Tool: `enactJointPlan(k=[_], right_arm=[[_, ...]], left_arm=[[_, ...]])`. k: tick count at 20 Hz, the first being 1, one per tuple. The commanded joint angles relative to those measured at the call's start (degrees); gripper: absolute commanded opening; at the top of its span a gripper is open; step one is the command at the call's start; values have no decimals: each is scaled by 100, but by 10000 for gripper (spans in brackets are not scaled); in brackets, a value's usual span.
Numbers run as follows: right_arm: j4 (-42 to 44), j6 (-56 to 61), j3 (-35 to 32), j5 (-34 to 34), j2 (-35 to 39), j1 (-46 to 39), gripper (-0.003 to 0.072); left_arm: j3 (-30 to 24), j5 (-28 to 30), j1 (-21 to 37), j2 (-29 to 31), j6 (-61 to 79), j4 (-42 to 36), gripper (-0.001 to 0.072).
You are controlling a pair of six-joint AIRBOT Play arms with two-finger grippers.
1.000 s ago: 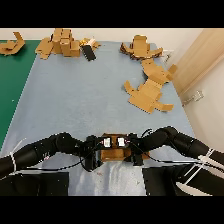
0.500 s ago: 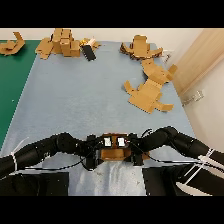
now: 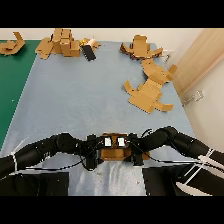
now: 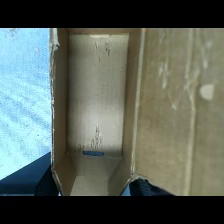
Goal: Fold the box.
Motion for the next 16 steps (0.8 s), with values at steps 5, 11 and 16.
enactJointPlan(k=[5,11,16], right_arm=[[-380,-216,26,-35,7,-2,533],[11,-234,149,-195,9,-2,720],[-385,702,400,-723,11,-109,720]], left_arm=[[2,15,4,0,-4,-2,472],[2,13,4,0,-4,-2,472],[2,13,4,0,-4,0,473]])
